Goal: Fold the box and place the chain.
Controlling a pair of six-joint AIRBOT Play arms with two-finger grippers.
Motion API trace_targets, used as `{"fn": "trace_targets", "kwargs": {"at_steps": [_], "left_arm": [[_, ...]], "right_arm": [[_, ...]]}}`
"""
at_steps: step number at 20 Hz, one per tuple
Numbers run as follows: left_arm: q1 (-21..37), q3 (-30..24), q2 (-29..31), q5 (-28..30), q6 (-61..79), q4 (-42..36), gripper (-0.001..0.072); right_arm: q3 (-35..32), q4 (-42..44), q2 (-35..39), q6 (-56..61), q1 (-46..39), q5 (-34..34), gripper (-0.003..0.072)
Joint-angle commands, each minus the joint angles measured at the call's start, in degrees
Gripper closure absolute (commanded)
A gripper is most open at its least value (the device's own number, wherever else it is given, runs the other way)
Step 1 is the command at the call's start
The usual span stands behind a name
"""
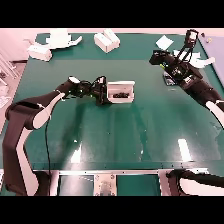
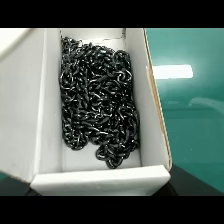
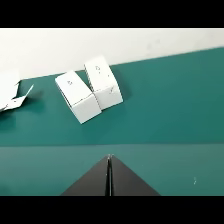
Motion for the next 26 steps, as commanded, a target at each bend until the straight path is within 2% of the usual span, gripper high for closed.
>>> {"fn": "trace_targets", "kwargs": {"at_steps": [1, 4, 8, 12, 14, 15, 19, 21, 24, 26], "left_arm": [[0.0, 0.0, 0.0, 0.0, 0.0, 0.0, 0.0165], [0.0, 0.0, 0.0, 0.0, 0.0, 0.0, 0.0165], [0.0, 0.0, 0.0, 0.0, 0.0, 0.0, 0.0165], [0.0, 0.0, 0.0, 0.0, 0.0, 0.0, 0.0165], [0.0, 0.0, 0.0, 0.0, 0.0, 0.0, 0.0165], [0.0, 0.0, 0.0, 0.0, 0.0, 0.0, 0.0165], [0.0, 0.0, 0.0, 0.0, 0.0, 0.0, 0.0165], [0.0, 0.0, 0.0, 0.0, 0.0, 0.0, 0.0165], [0.0, 0.0, 0.0, 0.0, 0.0, 0.0, 0.0164], [0.0, 0.0, 0.0, 0.0, 0.0, 0.0, 0.0164]], "right_arm": [[0.1, 15.5, 0.0, -29.2, 0.5, -3.0, 0.0681], [-0.5, 29.9, 0.0, -63.3, 1.6, -2.8, 0.0680], [-1.5, 54.7, -0.2, -105.3, 3.9, -2.8, 0.0681], [-1.9, 70.4, -0.2, -123.7, 5.1, -0.9, 0.0681], [-1.9, 83.0, -0.2, -138.5, 6.1, -0.6, 0.0681], [-1.9, 86.1, -0.2, -145.6, 6.2, 1.4, 0.0680], [-1.1, 86.3, -0.2, -147.3, 2.5, 24.9, 0.0680], [1.5, 88.4, -0.3, -146.9, 0.5, 37.0, 0.0681], [7.4, 100.4, -0.9, -154.2, -2.4, 54.7, 0.0680], [11.1, 105.6, -2.4, -155.3, -3.3, 63.1, 0.0681]]}}
